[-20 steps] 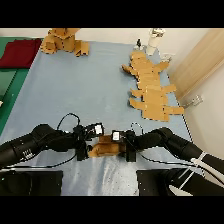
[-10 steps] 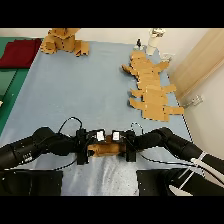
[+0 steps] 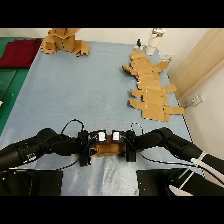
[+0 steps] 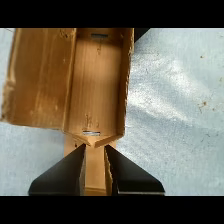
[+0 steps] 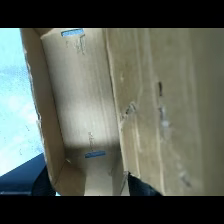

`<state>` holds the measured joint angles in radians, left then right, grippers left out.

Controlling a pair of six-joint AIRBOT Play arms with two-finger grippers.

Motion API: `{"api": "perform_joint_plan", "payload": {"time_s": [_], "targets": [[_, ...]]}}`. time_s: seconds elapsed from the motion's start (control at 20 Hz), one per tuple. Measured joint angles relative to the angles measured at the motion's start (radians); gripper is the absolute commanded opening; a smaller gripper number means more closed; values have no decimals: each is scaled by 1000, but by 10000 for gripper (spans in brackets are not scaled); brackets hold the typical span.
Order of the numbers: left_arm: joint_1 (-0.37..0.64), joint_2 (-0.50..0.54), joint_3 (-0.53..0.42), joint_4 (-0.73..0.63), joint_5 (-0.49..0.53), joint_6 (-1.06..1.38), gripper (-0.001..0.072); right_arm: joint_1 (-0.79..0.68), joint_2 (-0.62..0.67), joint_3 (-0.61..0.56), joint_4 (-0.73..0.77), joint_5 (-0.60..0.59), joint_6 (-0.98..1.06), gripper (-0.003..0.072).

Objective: Fold the box.

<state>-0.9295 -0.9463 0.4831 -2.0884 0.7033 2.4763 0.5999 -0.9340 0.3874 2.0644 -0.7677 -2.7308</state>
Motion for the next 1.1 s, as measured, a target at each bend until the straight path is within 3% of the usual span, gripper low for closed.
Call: {"api": "perform_joint_plan", "payload": {"time_s": [0.2, 0.3, 0.65, 0.7, 0.75, 0.95, 1.0, 1.05, 1.1], "targets": [[-1, -16, 0, -19, -42, 18, 173, 0, 0, 0, 0, 0, 0, 474], [-9, -22, 0, -36, -66, 31, 44, 0, 0, 0, 0, 0, 0, 474], [-33, -27, 0, -63, -126, 44, 49, 0, 0, 0, 0, 0, 0, 474], [-35, -27, 0, -64, -128, 45, 106, 0, 0, 0, 0, 0, 0, 473], [-35, -27, -1, -66, -130, 45, 236, 0, 0, 0, 0, 0, 0, 474], [-37, -27, -8, -81, -137, 45, 258, 0, 0, 0, 0, 0, 0, 474], [-37, -27, -9, -85, -138, 45, 345, 0, 0, 0, 0, 0, 0, 473], [-37, -27, -10, -86, -138, 45, 605, 0, 0, 0, 0, 0, 0, 474], [-37, -27, -10, -89, -138, 45, 653, 0, 0, 0, 0, 0, 0, 474]]}}
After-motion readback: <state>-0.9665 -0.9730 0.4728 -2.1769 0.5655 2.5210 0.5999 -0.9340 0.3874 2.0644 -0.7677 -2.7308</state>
